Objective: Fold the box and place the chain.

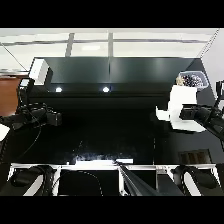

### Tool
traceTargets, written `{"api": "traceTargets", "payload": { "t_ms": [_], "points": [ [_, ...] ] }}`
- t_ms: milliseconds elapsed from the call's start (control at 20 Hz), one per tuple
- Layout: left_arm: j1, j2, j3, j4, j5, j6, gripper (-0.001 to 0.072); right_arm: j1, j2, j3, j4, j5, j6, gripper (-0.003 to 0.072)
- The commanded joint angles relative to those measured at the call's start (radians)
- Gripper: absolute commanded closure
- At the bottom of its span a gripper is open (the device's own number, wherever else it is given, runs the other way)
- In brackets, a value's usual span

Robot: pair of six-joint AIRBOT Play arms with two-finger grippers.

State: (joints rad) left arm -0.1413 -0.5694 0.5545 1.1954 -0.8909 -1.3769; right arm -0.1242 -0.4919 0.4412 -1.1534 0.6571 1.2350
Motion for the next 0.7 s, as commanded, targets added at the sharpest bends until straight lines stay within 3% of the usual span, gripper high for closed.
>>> {"api": "traceTargets", "payload": {
  "t_ms": [0, 650],
  "points": [
    [0.000, 0.000, 0.000, 0.000, 0.000, 0.000, 0.0683, 0.000, 0.001, 0.000, 0.000, 0.000, 0.000, 0.0685],
    [0.000, 0.000, 0.000, 0.000, 0.021, 0.000, 0.0683, 0.000, 0.001, 0.000, 0.000, 0.000, 0.000, 0.0685]
  ]
}}
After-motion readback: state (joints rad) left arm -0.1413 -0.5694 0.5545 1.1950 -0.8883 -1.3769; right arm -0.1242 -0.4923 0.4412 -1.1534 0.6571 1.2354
